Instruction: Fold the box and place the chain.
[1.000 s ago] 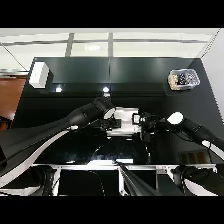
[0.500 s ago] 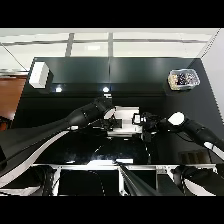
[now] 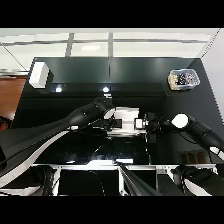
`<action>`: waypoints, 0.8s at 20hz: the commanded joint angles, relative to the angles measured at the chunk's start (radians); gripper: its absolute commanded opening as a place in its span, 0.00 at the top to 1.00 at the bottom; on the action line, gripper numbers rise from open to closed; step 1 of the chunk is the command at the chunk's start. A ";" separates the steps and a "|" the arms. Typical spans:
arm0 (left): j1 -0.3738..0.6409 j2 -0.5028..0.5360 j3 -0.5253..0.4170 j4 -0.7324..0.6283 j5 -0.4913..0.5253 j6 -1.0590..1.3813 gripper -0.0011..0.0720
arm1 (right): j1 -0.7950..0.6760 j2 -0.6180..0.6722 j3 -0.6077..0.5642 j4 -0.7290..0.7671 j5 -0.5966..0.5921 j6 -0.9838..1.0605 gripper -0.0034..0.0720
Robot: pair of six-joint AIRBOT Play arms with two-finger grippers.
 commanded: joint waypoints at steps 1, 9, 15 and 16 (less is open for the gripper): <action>0.001 0.000 0.001 0.000 0.002 0.002 0.95 | 0.000 0.003 0.001 -0.016 -0.001 -0.009 0.39; 0.001 0.000 0.001 -0.008 0.001 0.002 0.95 | 0.000 -0.002 0.000 0.187 0.008 -0.007 0.79; 0.001 0.000 0.001 -0.008 0.001 0.002 0.95 | 0.035 -0.061 0.000 0.328 -0.013 -0.004 0.79; 0.001 0.000 0.001 -0.008 0.002 0.002 0.95 | 0.035 -0.061 0.000 0.327 -0.016 -0.004 0.79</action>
